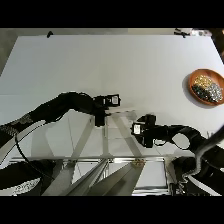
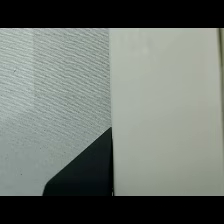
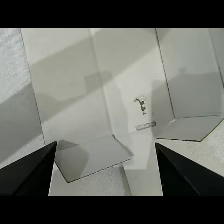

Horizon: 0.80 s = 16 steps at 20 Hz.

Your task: Fold the box and place the chain.

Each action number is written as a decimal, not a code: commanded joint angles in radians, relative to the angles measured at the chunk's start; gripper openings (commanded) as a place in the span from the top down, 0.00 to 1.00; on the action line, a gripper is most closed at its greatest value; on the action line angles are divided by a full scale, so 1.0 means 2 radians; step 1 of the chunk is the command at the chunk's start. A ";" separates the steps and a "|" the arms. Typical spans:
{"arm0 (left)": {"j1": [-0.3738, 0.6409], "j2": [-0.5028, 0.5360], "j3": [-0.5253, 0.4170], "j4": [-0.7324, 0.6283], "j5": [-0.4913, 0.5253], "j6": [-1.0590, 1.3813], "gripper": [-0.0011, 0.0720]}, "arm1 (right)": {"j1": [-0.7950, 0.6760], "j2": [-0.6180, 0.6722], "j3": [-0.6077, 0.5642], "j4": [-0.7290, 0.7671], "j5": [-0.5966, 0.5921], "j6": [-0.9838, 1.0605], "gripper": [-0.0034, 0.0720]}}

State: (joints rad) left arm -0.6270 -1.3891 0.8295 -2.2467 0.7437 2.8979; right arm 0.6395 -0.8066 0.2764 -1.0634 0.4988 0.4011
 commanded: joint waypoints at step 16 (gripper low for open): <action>0.000 0.000 0.000 0.000 0.000 0.000 0.97 | 0.039 0.046 -0.030 -0.023 -0.006 0.005 0.02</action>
State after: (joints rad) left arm -0.6270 -1.3891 0.8299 -2.2467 0.7437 2.8979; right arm 0.7155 -0.7353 0.2451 -1.1080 0.4843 0.4110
